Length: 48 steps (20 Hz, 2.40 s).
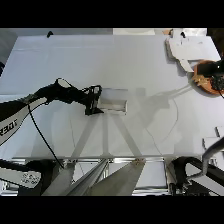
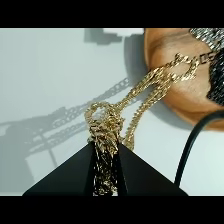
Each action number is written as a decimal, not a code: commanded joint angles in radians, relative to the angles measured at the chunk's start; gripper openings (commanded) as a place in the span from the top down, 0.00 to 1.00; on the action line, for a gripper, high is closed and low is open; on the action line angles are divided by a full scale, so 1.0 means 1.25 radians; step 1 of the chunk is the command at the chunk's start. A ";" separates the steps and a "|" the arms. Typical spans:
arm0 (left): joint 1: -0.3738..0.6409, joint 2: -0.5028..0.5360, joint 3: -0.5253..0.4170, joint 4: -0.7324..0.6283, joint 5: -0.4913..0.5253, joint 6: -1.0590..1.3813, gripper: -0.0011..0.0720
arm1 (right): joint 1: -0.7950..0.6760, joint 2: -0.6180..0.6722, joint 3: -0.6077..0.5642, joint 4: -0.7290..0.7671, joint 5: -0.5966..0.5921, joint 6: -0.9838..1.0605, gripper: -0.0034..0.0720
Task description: Fold the box and place the chain.
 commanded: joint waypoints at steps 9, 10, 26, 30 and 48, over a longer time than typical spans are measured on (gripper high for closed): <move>0.000 0.000 0.000 0.000 0.000 0.000 0.55 | 0.133 0.096 -0.145 0.154 0.047 -0.003 0.95; 0.000 0.000 0.000 0.000 0.000 0.000 0.55 | 0.173 0.096 -0.161 0.153 0.036 -0.003 0.95; 0.000 0.000 0.000 0.000 0.000 0.000 0.55 | 0.626 0.015 -0.187 0.146 -0.070 0.049 0.95; 0.000 0.000 0.000 0.000 0.000 0.000 0.55 | 0.678 -0.036 -0.187 0.147 -0.150 0.089 0.95; 0.000 0.000 0.000 0.000 0.000 0.000 0.55 | 0.729 -0.156 -0.186 0.227 -0.573 0.088 0.95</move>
